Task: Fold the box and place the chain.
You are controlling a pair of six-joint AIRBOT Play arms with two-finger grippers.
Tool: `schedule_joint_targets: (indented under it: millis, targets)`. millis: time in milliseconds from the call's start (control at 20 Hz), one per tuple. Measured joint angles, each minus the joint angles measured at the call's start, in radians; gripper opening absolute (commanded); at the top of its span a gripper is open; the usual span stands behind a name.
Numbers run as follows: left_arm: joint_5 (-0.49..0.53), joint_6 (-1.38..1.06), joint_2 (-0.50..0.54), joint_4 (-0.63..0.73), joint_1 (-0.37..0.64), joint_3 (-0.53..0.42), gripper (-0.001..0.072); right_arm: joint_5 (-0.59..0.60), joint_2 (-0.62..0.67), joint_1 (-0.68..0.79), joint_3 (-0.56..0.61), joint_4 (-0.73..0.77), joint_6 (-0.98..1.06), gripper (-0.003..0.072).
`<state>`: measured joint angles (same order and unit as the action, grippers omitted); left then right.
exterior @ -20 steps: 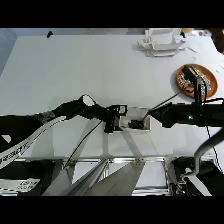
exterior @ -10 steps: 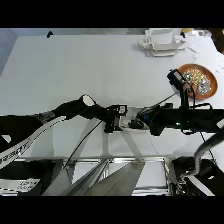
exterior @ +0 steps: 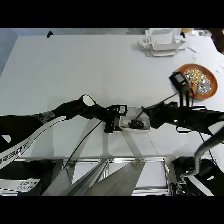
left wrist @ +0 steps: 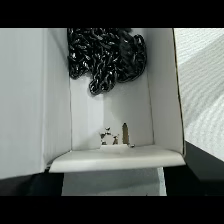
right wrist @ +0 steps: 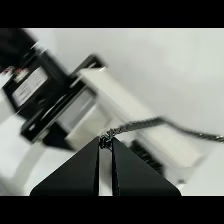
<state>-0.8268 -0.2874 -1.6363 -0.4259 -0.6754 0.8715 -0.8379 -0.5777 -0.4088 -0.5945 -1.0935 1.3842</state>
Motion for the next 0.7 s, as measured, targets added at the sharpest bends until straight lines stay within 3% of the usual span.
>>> schedule_joint_targets:
  millis: [200, 400, 550, 700]
  targets:
    - [0.0, 0.0, 0.0, 0.0, 0.0, 0.0, 0.001, 0.016, 0.123, 0.071, 0.003, -0.196, 0.123, 0.0018]
    - [0.0, 0.0, 0.0, 0.0, 0.0, 0.0, 0.001, -0.111, 0.222, 0.129, 0.003, -0.268, 0.166, 0.0018]
    - [0.0, 0.0, 0.0, 0.0, 0.0, 0.0, 0.001, -0.246, 0.256, 0.145, 0.003, -0.245, 0.174, 0.0018]
    - [0.0, 0.0, 0.0, 0.0, 0.0, 0.0, 0.001, -0.294, 0.264, 0.151, 0.003, -0.129, 0.157, 0.0018]
